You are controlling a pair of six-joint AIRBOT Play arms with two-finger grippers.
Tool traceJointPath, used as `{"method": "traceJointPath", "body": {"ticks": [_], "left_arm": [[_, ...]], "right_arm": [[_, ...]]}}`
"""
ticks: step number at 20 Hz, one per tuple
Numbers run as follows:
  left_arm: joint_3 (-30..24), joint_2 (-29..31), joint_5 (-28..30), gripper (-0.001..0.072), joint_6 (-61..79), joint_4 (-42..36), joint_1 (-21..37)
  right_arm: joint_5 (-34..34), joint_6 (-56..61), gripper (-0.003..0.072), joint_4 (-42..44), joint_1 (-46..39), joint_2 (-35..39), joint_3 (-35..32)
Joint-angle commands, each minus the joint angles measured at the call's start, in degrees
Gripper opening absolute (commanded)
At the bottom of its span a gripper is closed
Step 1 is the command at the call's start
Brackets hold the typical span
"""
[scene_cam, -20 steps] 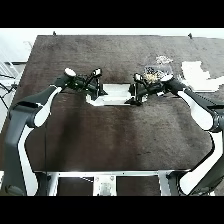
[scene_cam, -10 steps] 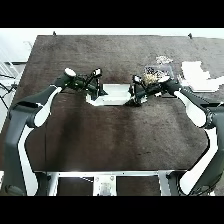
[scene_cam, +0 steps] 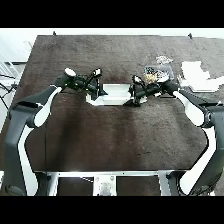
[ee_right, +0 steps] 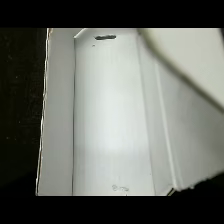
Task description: Fold the box and place the chain.
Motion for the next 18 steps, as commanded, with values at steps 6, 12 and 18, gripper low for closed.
{"method": "traceJointPath", "body": {"ticks": [6,12,18], "left_arm": [[0.0,0.0,0.0,0.0022,0.0,0.0,0.0],[0.0,0.0,0.0,0.0022,0.0,0.0,0.0],[0.0,0.0,0.0,0.0022,0.0,0.0,0.0]], "right_arm": [[1.4,0.0,0.0627,-0.8,0.1,-0.1,0.1],[1.5,0.4,0.0567,-0.9,0.1,-0.1,0.1],[1.3,0.2,0.0563,-1.8,0.0,-0.1,1.1]]}}
